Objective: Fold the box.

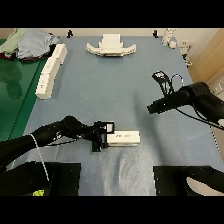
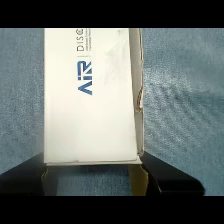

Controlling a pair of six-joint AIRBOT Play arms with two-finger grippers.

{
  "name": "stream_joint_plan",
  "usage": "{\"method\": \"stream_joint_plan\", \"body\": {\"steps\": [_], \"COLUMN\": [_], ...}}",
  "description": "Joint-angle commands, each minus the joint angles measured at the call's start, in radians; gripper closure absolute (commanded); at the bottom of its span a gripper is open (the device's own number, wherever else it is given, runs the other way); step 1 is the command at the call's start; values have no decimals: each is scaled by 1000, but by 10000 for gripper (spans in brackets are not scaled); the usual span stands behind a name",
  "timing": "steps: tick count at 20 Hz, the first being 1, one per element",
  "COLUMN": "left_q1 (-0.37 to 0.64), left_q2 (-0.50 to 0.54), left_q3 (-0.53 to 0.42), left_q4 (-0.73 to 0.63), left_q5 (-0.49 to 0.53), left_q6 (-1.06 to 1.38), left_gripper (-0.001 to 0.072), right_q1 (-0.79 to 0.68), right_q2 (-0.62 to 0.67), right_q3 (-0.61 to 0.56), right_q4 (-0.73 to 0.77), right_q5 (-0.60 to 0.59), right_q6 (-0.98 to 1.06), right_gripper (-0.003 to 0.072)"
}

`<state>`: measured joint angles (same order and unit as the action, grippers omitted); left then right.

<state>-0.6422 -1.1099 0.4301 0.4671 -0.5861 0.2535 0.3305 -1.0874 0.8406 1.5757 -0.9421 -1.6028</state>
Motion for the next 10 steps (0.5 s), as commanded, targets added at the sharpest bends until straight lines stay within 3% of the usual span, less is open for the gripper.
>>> {"method": "stream_joint_plan", "body": {"steps": [1,10], "left_q1": [0,16], "left_q2": [0,21], "left_q3": [0,30], "left_q4": [0,13], "left_q5": [0,11], "left_q6": [0,-119], "left_gripper": [230,230], "right_q1": [-50,-50], "right_q2": [-92,-97], "right_q3": [64,64], "right_q4": [-38,-36], "right_q5": [-132,-140], "right_q6": [81,81], "right_gripper": [676,676]}}
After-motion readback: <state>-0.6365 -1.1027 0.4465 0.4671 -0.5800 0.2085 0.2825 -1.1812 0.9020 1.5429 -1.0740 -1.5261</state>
